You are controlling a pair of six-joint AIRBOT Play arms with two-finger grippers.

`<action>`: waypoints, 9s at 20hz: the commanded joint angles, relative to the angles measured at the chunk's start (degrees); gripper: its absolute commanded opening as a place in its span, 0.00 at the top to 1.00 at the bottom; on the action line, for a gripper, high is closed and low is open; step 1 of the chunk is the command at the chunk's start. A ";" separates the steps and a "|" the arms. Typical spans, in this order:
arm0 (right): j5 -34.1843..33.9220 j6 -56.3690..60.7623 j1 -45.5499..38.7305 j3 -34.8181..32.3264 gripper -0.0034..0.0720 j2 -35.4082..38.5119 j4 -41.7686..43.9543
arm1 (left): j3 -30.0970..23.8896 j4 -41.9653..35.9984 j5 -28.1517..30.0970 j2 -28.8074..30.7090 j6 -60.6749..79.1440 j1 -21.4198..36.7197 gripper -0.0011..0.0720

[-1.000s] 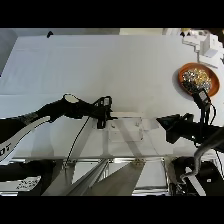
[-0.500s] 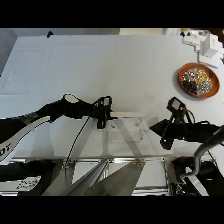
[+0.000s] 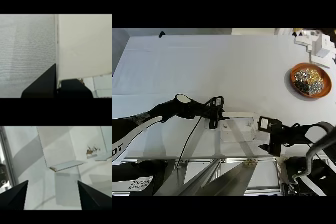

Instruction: Fold the box and place the chain.

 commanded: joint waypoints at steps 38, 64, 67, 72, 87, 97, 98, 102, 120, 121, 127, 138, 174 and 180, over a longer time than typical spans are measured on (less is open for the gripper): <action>-28.83 -0.79 8.76 -5.22 0.03 -0.42 -6.69 | 0.02 0.00 0.00 0.00 0.02 -0.04 0.97; -24.68 -45.44 -6.51 -5.18 0.04 -15.91 29.51 | 0.02 0.00 0.00 0.00 0.02 -0.04 0.97; -21.86 -49.48 -10.01 -4.33 0.04 -18.51 31.95 | 0.02 0.00 0.02 0.00 0.02 -0.04 0.97; -16.92 -50.82 -13.25 -1.14 0.05 -23.58 32.17 | 0.02 0.00 0.02 0.00 0.02 -0.04 0.97; -12.74 -60.22 -13.25 -0.20 0.19 -30.69 36.68 | 0.02 0.00 0.00 0.00 0.02 -0.04 0.97; -12.94 -60.52 -13.25 2.25 0.35 -34.47 36.33 | 0.02 0.00 0.00 0.00 0.02 -0.04 0.97; -12.94 -60.50 -13.25 2.25 0.35 -34.58 36.17 | 0.02 0.00 0.00 0.00 0.02 -0.04 0.97; -12.92 -60.50 -13.25 2.25 0.42 -34.71 35.95 | 0.02 0.00 0.00 0.00 0.02 -0.04 0.97; -12.87 -60.30 -13.25 2.25 0.56 -34.69 35.95 | 0.02 0.00 0.00 0.00 0.02 -0.04 0.97; -12.87 -60.30 -13.25 2.25 0.56 -34.69 35.95 | 0.02 0.00 0.00 0.00 0.02 -0.04 0.97; -12.87 -60.30 -13.25 2.25 0.56 -34.69 35.95 | 0.02 0.00 0.00 0.00 0.02 -0.04 0.97; -12.87 -60.30 -13.25 2.25 0.56 -34.69 35.95 | 0.02 0.00 0.00 0.00 0.02 -0.04 0.97; -12.72 -60.30 -13.25 2.25 0.56 -34.69 35.95 | -0.61 22.51 4.44 22.01 -31.52 -16.04 0.98; -12.72 -60.30 -13.25 2.25 0.56 -34.69 35.95 | -0.59 -10.82 33.70 11.93 -23.56 -17.20 0.98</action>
